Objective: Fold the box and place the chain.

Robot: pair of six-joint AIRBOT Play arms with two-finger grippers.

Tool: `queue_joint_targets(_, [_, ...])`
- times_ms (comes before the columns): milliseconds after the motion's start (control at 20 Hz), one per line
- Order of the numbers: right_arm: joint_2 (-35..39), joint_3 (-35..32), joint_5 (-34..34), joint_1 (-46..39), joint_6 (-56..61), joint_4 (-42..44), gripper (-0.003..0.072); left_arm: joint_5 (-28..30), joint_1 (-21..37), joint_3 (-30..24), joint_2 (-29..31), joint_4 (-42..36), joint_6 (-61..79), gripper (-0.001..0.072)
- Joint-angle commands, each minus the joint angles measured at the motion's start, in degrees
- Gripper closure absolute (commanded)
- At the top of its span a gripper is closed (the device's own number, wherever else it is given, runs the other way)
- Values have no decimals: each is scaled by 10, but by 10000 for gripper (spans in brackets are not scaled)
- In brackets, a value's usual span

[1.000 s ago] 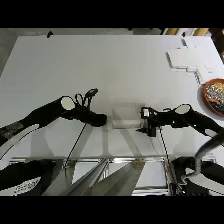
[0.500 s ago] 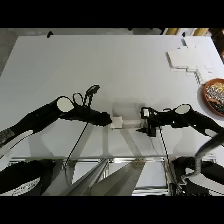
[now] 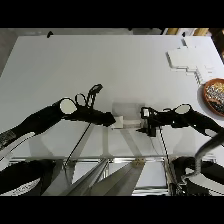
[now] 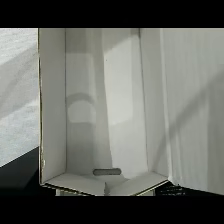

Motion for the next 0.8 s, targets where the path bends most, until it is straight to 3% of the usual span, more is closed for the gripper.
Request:
queue_joint_targets(0, [0,0,0,0,0,0,288,4,-12,25,-11,73,-71,364])
queue_joint_targets(500, [0,0,0,0,0,0,287,-36,-71,111,-59,251,-266,365])
queue_joint_targets(750, [0,0,0,0,0,0,287,-103,-91,155,-97,305,-345,365])
